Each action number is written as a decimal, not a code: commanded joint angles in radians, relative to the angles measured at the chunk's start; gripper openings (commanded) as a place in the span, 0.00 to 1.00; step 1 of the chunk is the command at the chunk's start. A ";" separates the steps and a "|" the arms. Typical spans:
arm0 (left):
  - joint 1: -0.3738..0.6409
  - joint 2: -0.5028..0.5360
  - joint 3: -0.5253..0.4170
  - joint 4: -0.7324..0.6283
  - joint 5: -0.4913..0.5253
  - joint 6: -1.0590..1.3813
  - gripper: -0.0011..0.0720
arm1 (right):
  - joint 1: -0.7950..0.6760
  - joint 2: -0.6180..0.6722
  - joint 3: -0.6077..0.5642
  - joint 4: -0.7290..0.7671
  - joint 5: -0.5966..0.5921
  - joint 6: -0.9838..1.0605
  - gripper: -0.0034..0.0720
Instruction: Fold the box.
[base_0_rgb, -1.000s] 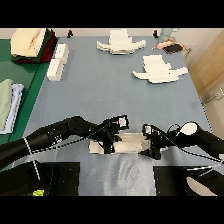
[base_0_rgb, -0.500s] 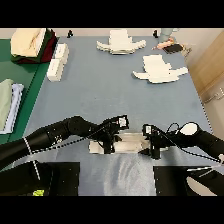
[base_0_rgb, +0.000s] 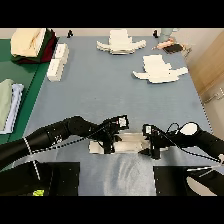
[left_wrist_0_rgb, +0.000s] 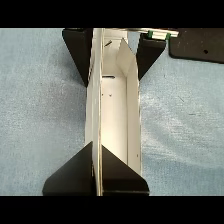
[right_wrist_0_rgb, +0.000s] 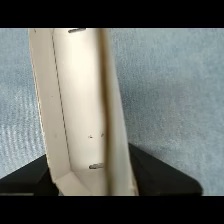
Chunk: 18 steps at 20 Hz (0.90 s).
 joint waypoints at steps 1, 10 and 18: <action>0.000 0.001 0.000 0.000 0.000 0.000 0.04 | 0.000 -0.001 0.001 -0.002 -0.001 0.000 0.72; 0.000 0.001 0.000 0.000 0.000 0.000 0.04 | 0.000 -0.001 0.001 -0.002 -0.001 0.000 0.72; 0.000 0.001 0.000 -0.025 0.000 0.000 0.05 | 0.000 -0.001 0.001 -0.002 -0.001 0.000 0.72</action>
